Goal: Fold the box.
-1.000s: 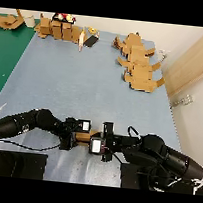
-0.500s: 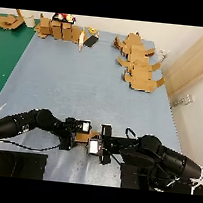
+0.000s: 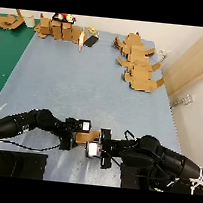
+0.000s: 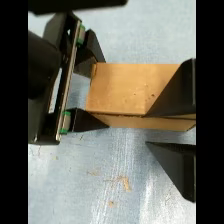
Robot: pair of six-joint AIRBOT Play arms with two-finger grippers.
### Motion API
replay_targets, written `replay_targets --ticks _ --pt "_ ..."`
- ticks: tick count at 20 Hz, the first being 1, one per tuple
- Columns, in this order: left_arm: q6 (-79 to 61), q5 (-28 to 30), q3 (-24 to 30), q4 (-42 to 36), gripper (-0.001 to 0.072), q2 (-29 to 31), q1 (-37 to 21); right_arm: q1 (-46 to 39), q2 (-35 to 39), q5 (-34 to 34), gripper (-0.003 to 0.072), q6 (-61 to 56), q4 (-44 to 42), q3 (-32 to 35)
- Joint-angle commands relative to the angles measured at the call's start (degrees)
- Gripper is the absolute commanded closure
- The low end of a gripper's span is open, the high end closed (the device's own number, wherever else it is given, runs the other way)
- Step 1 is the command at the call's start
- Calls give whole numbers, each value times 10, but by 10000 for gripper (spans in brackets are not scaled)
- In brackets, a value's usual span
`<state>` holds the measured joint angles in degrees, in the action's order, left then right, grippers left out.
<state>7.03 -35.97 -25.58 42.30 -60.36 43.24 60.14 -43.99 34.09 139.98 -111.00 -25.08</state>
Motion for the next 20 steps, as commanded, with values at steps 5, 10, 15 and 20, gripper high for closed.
replay_targets --ticks 5,10,15,20 --pt "-2 -2 -1 1 463 0 0 0 22 17 420 -5 -23 -1" --pt "-2 -2 -1 1 463 0 0 0 148 103 440 -290 -36 -1" --pt "-2 -2 -1 1 463 0 0 0 163 136 688 -722 -141 55" --pt "-2 -2 -1 1 463 0 0 20 122 -127 689 -781 -271 131"
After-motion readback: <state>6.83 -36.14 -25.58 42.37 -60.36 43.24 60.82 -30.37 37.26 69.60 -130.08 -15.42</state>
